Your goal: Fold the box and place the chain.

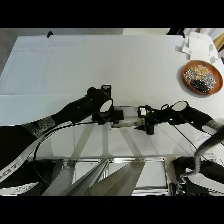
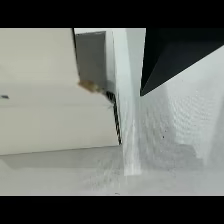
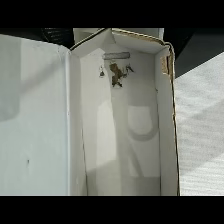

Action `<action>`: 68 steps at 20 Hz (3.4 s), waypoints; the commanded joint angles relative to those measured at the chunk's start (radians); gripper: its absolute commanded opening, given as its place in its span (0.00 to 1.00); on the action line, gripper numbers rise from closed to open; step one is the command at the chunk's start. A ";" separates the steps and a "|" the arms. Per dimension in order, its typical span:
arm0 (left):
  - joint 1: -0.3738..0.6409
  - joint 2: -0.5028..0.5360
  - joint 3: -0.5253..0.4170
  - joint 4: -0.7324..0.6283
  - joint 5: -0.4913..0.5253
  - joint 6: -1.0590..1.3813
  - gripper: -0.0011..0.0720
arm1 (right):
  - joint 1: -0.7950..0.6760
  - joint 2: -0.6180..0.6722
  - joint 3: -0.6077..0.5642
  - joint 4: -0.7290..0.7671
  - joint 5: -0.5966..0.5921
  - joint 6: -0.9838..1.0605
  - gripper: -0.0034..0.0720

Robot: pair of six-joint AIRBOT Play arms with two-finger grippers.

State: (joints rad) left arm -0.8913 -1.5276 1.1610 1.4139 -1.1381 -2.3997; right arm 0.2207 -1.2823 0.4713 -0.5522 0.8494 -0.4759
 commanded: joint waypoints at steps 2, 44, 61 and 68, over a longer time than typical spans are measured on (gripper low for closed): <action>0.032 0.030 0.000 -0.050 -0.051 0.083 0.65 | 0.000 0.000 0.000 0.000 0.000 0.000 0.52; 0.370 0.095 -0.522 -1.017 0.317 2.817 0.98 | 0.000 0.000 0.000 0.000 0.000 0.000 0.52; 0.315 0.064 -0.522 -1.071 0.367 2.729 0.97 | 0.000 0.000 0.000 0.000 0.000 0.000 0.52; 0.297 0.047 -0.522 -1.084 0.386 2.732 0.58 | 0.000 0.000 0.000 0.000 0.000 0.000 0.52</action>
State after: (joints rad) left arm -0.5888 -1.4757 0.6395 0.3290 -0.7601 0.3290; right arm 0.2203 -1.2823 0.4713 -0.5522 0.8497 -0.4755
